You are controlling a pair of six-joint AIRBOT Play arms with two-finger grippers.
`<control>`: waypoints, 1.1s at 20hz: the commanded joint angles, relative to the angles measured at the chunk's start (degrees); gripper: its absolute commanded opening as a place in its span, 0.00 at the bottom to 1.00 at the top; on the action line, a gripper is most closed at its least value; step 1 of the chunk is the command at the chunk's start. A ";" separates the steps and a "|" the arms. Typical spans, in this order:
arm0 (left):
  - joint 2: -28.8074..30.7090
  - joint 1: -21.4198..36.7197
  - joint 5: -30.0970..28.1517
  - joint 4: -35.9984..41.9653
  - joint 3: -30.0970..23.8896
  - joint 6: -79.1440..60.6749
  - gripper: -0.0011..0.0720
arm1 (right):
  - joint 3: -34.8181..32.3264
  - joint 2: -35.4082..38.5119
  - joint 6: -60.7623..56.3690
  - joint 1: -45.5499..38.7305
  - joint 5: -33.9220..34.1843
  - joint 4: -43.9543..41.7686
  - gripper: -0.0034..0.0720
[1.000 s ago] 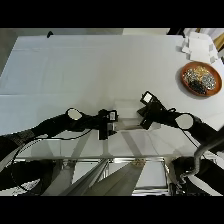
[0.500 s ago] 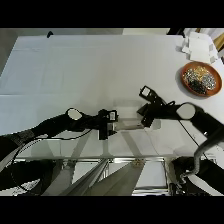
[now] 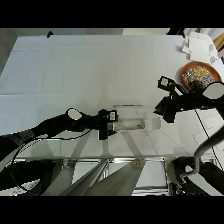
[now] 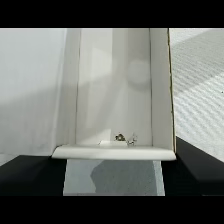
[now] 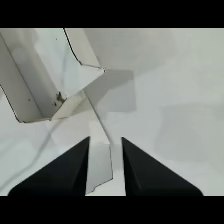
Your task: Fold the box and place the chain.
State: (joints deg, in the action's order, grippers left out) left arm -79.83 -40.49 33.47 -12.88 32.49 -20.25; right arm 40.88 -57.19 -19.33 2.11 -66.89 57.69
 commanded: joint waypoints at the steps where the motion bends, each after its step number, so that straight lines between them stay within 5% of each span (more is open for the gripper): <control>1: 0.02 0.04 -0.02 0.00 0.02 -0.04 0.58 | -3.23 -0.09 9.53 1.27 5.38 0.11 0.36; 5: 0.02 0.04 -0.02 0.00 0.02 -0.02 0.58 | -12.04 0.24 26.05 6.12 9.68 0.17 0.19; 22: 0.02 0.04 -0.02 0.00 0.02 -0.04 0.58 | -14.73 0.39 29.94 11.52 16.35 -7.02 0.18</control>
State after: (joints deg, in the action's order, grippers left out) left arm -79.83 -40.49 33.47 -12.86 32.49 -20.27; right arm 26.20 -56.84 10.24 13.45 -50.76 52.47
